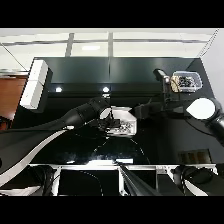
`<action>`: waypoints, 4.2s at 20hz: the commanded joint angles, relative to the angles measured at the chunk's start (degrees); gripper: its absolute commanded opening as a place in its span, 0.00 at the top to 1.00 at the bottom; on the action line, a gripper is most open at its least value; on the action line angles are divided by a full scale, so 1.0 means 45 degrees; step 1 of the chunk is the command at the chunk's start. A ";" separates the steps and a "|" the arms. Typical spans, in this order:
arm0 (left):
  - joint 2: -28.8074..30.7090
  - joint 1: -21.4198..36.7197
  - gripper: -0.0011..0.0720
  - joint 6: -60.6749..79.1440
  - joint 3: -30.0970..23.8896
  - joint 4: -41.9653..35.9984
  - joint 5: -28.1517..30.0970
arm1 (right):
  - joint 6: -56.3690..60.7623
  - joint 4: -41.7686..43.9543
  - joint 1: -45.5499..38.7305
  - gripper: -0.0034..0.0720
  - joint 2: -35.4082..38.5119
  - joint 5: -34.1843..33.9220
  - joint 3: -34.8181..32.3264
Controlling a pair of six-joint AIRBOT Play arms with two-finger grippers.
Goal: Fold the box and place the chain.
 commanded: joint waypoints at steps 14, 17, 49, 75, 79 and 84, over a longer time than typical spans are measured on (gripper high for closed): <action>0.3798 0.1180 0.23 1.0545 0.0952 0.0083 -0.3254 | -0.0957 -0.1054 -0.3973 0.51 0.0058 0.3730 0.0942; 0.5639 0.3623 0.23 1.2327 -0.0146 -0.0262 -0.2463 | -0.0952 -0.1273 -0.3973 0.51 0.0058 0.3687 0.0942; 0.2210 0.5634 0.02 3.4009 -0.5872 -1.2920 0.3468 | -0.0947 -0.1229 -0.3968 0.51 0.0058 0.3104 0.0937; 0.1982 0.4906 0.46 3.3975 -0.5586 -1.2274 0.3429 | -0.5770 0.0879 -0.2419 0.05 -0.3759 -0.0078 0.1880; 0.1982 0.4906 0.45 3.3956 -0.5586 -1.2288 0.3463 | -1.1997 0.1768 -0.2195 0.05 -0.4284 0.1588 0.1880; 0.1982 0.4906 0.43 3.3956 -0.5586 -1.2288 0.3463 | -1.2624 0.2074 -0.2079 0.05 -0.3983 0.4235 0.1540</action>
